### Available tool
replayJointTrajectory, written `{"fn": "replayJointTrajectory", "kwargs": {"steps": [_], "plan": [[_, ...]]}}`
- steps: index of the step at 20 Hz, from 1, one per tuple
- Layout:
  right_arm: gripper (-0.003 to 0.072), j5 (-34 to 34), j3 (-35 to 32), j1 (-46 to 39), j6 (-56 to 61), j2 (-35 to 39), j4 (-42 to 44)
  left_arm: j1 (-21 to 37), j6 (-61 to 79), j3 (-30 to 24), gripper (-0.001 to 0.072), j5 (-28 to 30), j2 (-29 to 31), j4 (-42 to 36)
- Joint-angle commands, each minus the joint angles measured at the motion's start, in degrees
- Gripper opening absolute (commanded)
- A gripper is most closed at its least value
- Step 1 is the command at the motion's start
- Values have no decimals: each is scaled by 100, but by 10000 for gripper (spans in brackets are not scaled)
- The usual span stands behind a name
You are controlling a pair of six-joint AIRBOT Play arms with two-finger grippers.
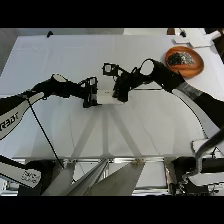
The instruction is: Fold the box and place the chain.
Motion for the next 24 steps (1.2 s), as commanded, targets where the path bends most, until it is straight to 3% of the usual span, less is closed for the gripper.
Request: {"fn": "replayJointTrajectory", "kwargs": {"steps": [1, 6, 8, 14, 24], "plan": [[367, -151, -105, 15, -44, 26, -33, 7, 2, 2, 396, 2, 0, 2], [372, 83, -273, 229, -44, 33, -13, 7, 2, 2, 396, 2, 0, 2], [411, -11, -374, 286, -46, 59, -13, 7, 2, 2, 396, 2, 0, 2], [410, -1252, -938, 310, -46, 420, -72, 7, 2, 2, 396, 2, 0, 2], [398, -1714, -942, 525, -37, 542, -321, 7, 2, 2, 396, 2, 0, 0]]}}
